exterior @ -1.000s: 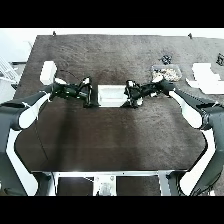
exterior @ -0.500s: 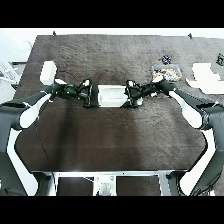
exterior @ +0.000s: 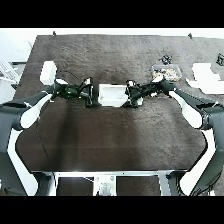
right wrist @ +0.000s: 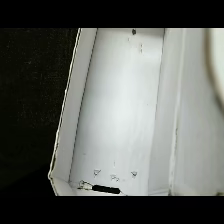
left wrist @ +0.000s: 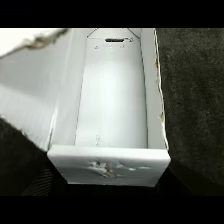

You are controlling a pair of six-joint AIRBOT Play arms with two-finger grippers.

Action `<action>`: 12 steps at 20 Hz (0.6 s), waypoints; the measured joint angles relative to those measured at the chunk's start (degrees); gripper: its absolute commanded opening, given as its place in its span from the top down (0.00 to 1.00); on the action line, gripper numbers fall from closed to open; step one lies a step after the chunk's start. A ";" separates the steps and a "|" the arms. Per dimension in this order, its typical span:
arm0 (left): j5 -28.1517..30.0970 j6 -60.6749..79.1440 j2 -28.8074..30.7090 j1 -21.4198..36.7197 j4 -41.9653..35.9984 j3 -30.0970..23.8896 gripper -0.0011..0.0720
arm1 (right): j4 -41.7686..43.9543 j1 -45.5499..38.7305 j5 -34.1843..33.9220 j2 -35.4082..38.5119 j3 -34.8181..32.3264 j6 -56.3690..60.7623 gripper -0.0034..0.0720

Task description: Fold the box and place the chain.

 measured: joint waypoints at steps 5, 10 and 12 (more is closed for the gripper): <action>-0.42 -0.83 -0.70 0.04 -0.35 0.59 0.01 | 0.00 0.00 0.00 0.00 0.00 0.00 0.18; -0.52 0.52 -1.20 0.15 1.60 1.09 0.01 | 0.04 0.04 0.09 0.00 0.00 -0.02 0.18; -0.57 0.83 -1.36 0.22 2.75 1.33 0.01 | 0.04 0.09 0.15 0.00 -0.02 -0.04 0.18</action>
